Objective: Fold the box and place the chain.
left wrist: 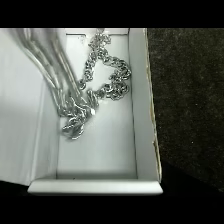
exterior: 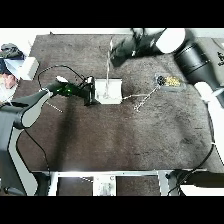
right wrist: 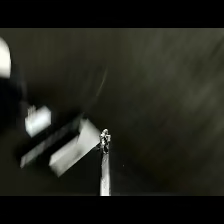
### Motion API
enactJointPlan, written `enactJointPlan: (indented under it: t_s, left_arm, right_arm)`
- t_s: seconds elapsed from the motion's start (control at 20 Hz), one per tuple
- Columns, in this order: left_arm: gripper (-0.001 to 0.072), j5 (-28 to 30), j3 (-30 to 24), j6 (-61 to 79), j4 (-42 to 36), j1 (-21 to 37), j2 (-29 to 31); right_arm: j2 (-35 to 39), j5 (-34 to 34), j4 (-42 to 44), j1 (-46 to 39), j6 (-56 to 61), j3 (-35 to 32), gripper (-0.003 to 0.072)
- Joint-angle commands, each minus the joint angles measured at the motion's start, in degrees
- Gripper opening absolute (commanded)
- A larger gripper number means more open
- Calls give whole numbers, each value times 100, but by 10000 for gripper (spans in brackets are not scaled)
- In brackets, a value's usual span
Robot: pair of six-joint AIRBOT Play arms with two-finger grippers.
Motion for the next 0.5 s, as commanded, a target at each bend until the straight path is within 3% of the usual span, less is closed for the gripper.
enactJointPlan:
  t_s: [0.0, 0.3, 0.45]
  left_arm:
    - [535, 2, 2, 0, 2, 0, -2]
    - [534, 2, 0, 0, -2, 0, -2]
    - [534, 2, 2, 0, -4, 0, -2]
  right_arm:
    - [-188, 107, -17, -39, -9, -951, 285]
    - [-188, 601, -13, -859, -214, -1469, 287]
    - [-389, 511, -2, -1281, -778, -1757, 286]
